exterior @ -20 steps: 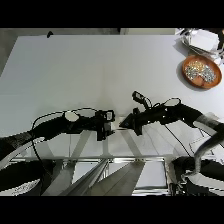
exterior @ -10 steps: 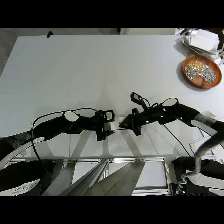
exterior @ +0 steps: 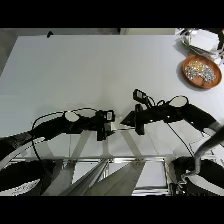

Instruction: Fold the box and place the chain.

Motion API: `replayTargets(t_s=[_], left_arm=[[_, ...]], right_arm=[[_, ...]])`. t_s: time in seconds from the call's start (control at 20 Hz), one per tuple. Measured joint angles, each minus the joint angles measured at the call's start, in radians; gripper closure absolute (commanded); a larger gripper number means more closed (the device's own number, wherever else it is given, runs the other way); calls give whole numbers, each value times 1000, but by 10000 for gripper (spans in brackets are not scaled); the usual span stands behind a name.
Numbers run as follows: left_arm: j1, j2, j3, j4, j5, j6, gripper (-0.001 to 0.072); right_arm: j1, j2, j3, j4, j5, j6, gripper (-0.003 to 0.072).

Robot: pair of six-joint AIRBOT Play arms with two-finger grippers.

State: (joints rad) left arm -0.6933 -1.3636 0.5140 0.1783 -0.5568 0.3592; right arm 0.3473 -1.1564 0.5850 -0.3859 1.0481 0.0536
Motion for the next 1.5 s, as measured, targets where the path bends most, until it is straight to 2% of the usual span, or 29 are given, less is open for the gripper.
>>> replayTargets(t_s=[0.15,0.35,0.45,0.6,0.85,1.0,1.15,1.4,1.45,1.5], left_arm=[[0,0,0,0,0,0,457],[0,0,0,1,-1,0,457],[0,0,0,1,-1,0,457],[0,0,0,1,-1,0,457],[0,0,0,1,-1,0,457],[0,0,0,1,-1,0,457],[0,0,0,1,-1,0,457],[0,0,0,0,-8,-18,460],[0,0,0,-3,-10,-25,534],[0,0,0,-4,-13,-31,709]], right_arm=[[-37,106,68,-136,13,225,673],[-165,222,173,-386,51,578,672],[-247,258,217,-505,65,763,670],[-365,282,257,-620,97,933,671],[-494,244,275,-927,137,1157,670],[-537,183,279,-1052,182,1232,670],[-555,118,279,-1092,210,1273,669],[-564,48,262,-1066,210,1304,669],[-564,42,260,-1064,211,1305,669],[-565,39,258,-1060,208,1308,669]])
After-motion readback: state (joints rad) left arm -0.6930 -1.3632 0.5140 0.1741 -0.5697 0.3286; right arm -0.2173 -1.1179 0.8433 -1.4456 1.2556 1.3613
